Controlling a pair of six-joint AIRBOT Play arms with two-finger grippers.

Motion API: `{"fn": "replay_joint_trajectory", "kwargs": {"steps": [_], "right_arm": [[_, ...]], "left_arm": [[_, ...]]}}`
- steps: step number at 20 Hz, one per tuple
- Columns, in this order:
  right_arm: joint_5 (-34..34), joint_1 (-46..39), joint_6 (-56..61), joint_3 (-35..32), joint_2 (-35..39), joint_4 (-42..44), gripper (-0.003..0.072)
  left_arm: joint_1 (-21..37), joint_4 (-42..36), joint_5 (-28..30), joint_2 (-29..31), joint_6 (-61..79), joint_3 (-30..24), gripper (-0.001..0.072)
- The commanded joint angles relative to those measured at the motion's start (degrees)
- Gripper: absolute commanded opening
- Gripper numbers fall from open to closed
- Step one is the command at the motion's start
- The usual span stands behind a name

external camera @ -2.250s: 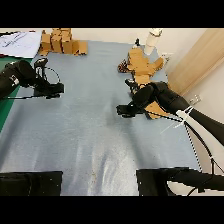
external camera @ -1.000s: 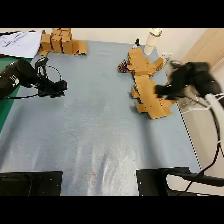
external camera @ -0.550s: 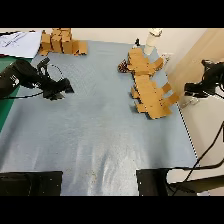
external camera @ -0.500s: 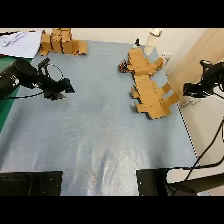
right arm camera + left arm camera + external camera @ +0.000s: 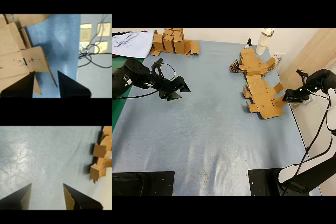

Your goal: Fold the box.

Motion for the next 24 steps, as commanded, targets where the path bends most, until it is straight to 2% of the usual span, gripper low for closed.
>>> {"fn": "replay_joint_trajectory", "kwargs": {"steps": [1, 3, 4, 7, 10, 13, 16, 19, 21, 24], "right_arm": [[-2.64, 0.09, -2.54, 0.20, -2.99, 3.91, 0.0298], [-5.49, 0.09, -4.87, 0.20, -2.95, 6.95, 0.0122], [-7.54, 0.09, -4.92, 0.20, -2.86, 9.05, 0.0011], [-13.68, 0.09, -4.50, 0.17, -2.69, 15.96, 0.0004], [-16.37, 0.22, 0.35, -0.28, -0.55, 17.29, 0.0002], [-15.43, 0.33, 4.74, -4.37, 4.66, 16.20, 0.0000], [-9.18, 0.33, 8.96, -12.02, 13.16, 13.09, 0.0000], [-8.39, 0.85, 10.19, -21.18, 20.68, 13.00, 0.0000], [-7.23, 2.21, 11.93, -28.55, 24.24, 13.05, 0.0000], [-1.20, 7.08, 13.18, -39.76, 27.58, 14.58, 0.0000]], "left_arm": [[0.00, -0.33, -0.52, -0.13, 0.07, 0.02, 0.0592], [0.02, -0.31, 0.81, -0.13, 0.04, 0.02, 0.0591], [0.02, -0.26, 2.71, -0.13, -0.02, 0.02, 0.0591], [0.02, -0.26, 5.09, -0.13, -0.22, 0.02, 0.0591], [0.02, -0.22, 1.27, -0.11, 3.63, 0.02, 0.0591], [0.04, -0.15, -1.64, -0.13, 6.78, 0.02, 0.0591], [0.07, -0.13, -2.34, -0.13, 9.33, 0.02, 0.0590], [0.09, 0.04, -2.89, -0.13, 11.63, 0.02, 0.0591], [0.02, 0.02, -3.74, -0.13, 12.59, -0.02, 0.0591], [0.04, 0.02, -6.47, -0.13, 13.92, -0.48, 0.0590]]}}
